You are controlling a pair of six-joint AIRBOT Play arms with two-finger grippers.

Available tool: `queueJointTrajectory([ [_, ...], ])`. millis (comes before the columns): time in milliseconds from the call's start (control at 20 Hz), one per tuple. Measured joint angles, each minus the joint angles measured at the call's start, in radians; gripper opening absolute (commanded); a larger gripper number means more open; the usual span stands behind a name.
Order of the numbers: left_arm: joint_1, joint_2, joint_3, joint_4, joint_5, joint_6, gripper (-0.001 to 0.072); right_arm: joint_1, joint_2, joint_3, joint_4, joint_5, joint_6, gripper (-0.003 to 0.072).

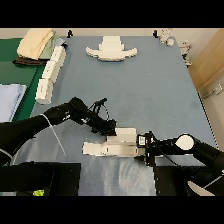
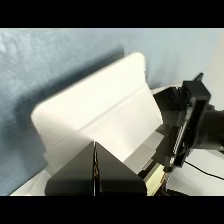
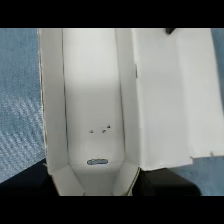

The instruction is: Fold the box.

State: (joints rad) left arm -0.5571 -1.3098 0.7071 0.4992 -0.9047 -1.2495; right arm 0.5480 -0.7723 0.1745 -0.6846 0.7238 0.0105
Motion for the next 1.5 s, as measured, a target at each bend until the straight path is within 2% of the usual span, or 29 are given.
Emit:
queueJointTrajectory([
  [250, 0.000, -0.010, 0.005, 0.002, 0.005, 0.001, 0.0012, 0.000, 0.000, 0.000, 0.000, 0.000, 0.000, 0.0526],
  [400, 0.012, 0.032, 0.017, 0.004, 0.005, 0.031, 0.0012, 0.000, 0.000, 0.000, 0.000, 0.000, 0.000, 0.0526],
  [600, 0.059, 0.182, 0.025, 0.034, -0.011, 0.078, 0.0012, 0.000, 0.000, 0.000, 0.000, 0.000, 0.000, 0.0526],
  [800, 0.063, 0.345, 0.024, 0.159, -0.088, 0.144, 0.0012, 0.000, 0.000, 0.000, 0.000, 0.000, 0.000, 0.0526],
  [950, 0.021, 0.448, 0.020, 0.238, -0.135, 0.235, 0.0012, 0.000, 0.000, 0.000, 0.000, 0.000, 0.000, 0.0526],
  [1150, -0.093, 0.539, 0.016, 0.364, -0.159, 0.334, 0.0016, 0.000, 0.000, 0.000, 0.000, 0.000, 0.000, 0.0526],
  [1200, -0.114, 0.550, 0.010, 0.388, -0.163, 0.362, 0.0147, 0.000, 0.000, 0.000, 0.000, 0.000, 0.000, 0.0526],
  [1250, -0.130, 0.559, -0.003, 0.404, -0.163, 0.400, 0.0530, 0.000, 0.000, 0.000, 0.000, 0.000, 0.000, 0.0526],
  [1300, -0.142, 0.565, -0.023, 0.410, -0.153, 0.446, 0.0699, 0.000, 0.000, 0.000, 0.000, 0.000, 0.000, 0.0526],
  [1500, -0.159, 0.576, -0.150, 0.380, -0.061, 0.711, 0.0699, 0.000, 0.000, 0.000, 0.000, 0.000, 0.000, 0.0526],
])
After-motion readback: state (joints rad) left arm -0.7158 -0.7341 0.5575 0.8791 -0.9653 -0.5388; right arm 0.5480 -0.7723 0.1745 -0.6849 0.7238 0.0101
